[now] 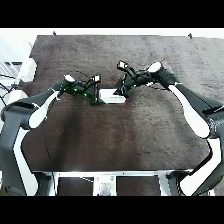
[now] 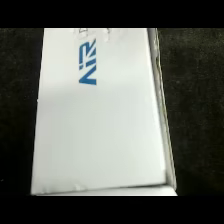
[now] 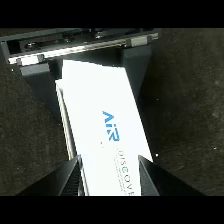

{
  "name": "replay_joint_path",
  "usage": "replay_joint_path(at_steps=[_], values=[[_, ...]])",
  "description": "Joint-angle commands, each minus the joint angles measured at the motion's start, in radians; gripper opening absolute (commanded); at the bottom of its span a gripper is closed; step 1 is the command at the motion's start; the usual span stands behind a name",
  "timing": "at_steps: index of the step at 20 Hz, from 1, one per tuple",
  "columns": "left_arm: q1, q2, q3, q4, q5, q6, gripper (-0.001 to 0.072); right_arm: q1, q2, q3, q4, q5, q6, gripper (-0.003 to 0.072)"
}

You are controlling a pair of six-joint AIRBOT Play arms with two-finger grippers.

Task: Fold the box and place the chain.

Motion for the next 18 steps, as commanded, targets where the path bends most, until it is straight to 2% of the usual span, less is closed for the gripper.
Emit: replay_joint_path(at_steps=[1,6,9,10,12,13,17,18], values=[[0.000,0.000,0.000,0.000,0.000,0.000,0.0393,0.001,0.000,-0.026,0.002,0.018,0.002,0.0389],[0.000,0.000,0.000,0.000,0.000,0.000,0.0393,0.001,0.000,-0.054,0.005,0.019,-0.002,0.0377],[0.000,0.000,0.000,0.000,0.000,0.000,0.0393,-0.002,0.000,-0.055,0.064,0.047,-0.061,0.0384],[0.000,0.000,0.000,0.000,0.000,0.000,0.0393,-0.007,0.000,-0.054,0.092,0.052,-0.079,0.0435],[0.000,0.000,0.000,0.000,0.000,0.000,0.0393,-0.019,0.000,-0.054,0.137,0.064,-0.100,0.0463],[0.000,0.000,0.000,0.000,0.000,0.000,0.0393,-0.026,0.000,-0.053,0.154,0.088,-0.120,0.0519],[0.000,0.000,0.000,0.000,0.000,0.000,0.0393,-0.045,0.002,-0.048,0.182,0.134,-0.127,0.0516],[0.000,0.000,0.000,0.000,0.000,0.000,0.0393,-0.051,0.002,-0.047,0.216,0.137,-0.129,0.0480]])
